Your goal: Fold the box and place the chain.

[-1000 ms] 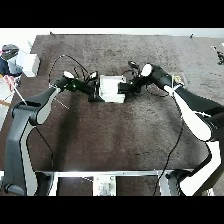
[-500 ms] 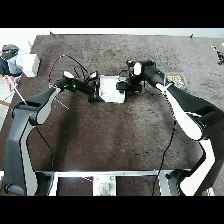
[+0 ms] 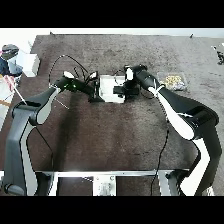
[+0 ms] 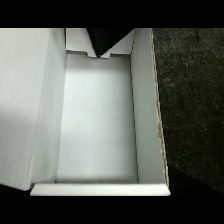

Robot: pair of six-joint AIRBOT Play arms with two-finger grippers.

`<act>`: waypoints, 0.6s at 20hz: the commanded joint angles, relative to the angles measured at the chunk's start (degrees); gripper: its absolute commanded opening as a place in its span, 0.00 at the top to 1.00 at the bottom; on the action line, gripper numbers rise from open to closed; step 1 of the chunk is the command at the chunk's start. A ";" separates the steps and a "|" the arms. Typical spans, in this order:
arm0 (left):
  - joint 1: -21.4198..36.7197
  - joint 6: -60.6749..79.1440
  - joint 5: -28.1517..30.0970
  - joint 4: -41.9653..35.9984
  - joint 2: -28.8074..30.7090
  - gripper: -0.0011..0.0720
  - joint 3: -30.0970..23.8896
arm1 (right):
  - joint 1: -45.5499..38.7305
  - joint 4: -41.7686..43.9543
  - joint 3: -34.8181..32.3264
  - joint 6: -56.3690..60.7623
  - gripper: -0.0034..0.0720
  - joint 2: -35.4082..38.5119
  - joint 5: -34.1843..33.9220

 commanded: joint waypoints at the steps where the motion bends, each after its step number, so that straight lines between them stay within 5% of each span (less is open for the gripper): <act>1: -0.02 0.00 0.00 -0.02 -0.04 0.42 0.00 | 1.01 -4.26 0.57 4.20 0.50 -0.28 -1.29; 11: -0.02 0.00 0.00 -0.17 -0.04 0.42 0.00 | 0.87 -5.97 2.95 4.20 0.50 -1.20 1.11; 12: -0.02 0.00 0.00 -0.17 -0.04 0.42 0.00 | 0.87 -6.21 2.95 4.17 0.58 -1.31 1.18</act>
